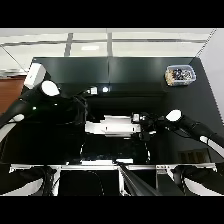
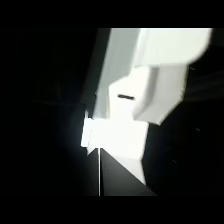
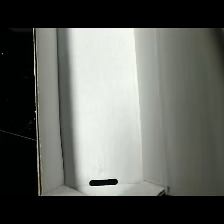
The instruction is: Fold the box and place the chain.
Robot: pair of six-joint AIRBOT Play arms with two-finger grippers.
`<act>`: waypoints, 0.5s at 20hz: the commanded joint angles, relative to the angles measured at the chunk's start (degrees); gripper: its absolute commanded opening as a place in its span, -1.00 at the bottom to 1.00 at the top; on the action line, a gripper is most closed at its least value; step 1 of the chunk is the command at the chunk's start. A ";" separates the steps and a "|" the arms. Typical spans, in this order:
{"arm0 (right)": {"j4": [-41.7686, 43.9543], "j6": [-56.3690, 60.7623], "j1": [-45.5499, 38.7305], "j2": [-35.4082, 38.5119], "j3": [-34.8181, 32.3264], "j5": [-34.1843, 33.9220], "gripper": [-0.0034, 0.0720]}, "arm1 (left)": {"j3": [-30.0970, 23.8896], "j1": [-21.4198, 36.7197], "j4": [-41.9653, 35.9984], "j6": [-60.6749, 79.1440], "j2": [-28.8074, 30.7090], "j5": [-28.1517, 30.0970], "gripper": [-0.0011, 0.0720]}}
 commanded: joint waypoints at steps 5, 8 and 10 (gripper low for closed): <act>-0.26 -0.39 0.00 0.02 0.02 0.50 0.15 | -3.89 -4.20 -21.49 -4.09 0.96 -5.99 -0.90; -0.26 -0.39 0.00 0.02 0.02 0.48 0.15 | -3.96 -8.46 -27.32 -3.85 -1.64 6.86 -0.90; -0.26 -0.39 0.00 0.02 0.02 0.48 0.15 | -3.96 -9.57 -27.56 -3.87 -2.56 18.03 -0.90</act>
